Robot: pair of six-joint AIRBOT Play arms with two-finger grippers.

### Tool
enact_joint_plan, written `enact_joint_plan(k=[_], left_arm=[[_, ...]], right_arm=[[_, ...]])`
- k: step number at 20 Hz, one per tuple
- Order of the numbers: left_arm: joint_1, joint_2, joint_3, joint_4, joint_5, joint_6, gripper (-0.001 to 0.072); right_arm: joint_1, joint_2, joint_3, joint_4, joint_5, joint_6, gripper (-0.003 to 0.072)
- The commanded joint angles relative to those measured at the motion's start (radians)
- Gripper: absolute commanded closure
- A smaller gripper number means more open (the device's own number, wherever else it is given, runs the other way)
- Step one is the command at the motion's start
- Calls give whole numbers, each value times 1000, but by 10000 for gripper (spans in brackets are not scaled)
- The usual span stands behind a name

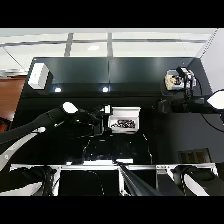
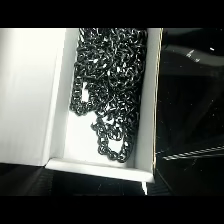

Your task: Fold the box and place the chain.

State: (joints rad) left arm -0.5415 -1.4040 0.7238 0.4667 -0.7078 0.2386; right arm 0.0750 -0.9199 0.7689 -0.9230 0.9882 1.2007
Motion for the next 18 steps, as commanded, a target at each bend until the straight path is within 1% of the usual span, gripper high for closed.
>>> enact_joint_plan(k=[1, 2, 3, 5, 6, 7, 8, 10, 12, 14, 15, 16, 18], left_arm=[[-4, -3, 4, 5, 2, 0, 343], [-4, -3, 4, 5, 2, 0, 344], [-4, -3, 4, 5, 2, 0, 344], [-4, -3, 4, 5, 2, 0, 343], [-4, -3, 4, 5, 1, 0, 343], [-4, -3, 4, 5, 2, 0, 344], [-4, -3, 4, 5, 1, 0, 343], [-4, -3, 4, 5, 1, 0, 343], [-4, -3, 4, 5, 1, 0, 343], [-4, -3, 4, 15, -7, 1, 344], [-6, -3, 4, 15, -6, 0, 343], [-7, -3, 4, 17, -5, 0, 343], [-7, -3, 4, 17, -5, 0, 343]], right_arm=[[48, -21, 0, 56, -182, 11, -12], [73, -50, 0, 90, -240, 23, -12], [95, -87, 0, 130, -273, 22, -12], [154, -183, 0, 169, -325, 3, -11], [180, -231, 0, 170, -332, -13, -11], [199, -263, 1, 170, -316, -39, -10], [212, -280, 3, 170, -276, -103, -10], [214, -274, 25, 163, -150, -293, -10], [206, -258, 80, 147, -21, -483, -10], [208, -241, 124, 142, 63, -684, -10], [212, -240, 129, 147, 92, -778, -10], [217, -241, 126, 148, 91, -841, -10], [240, -246, 102, 147, 54, -858, -10]])
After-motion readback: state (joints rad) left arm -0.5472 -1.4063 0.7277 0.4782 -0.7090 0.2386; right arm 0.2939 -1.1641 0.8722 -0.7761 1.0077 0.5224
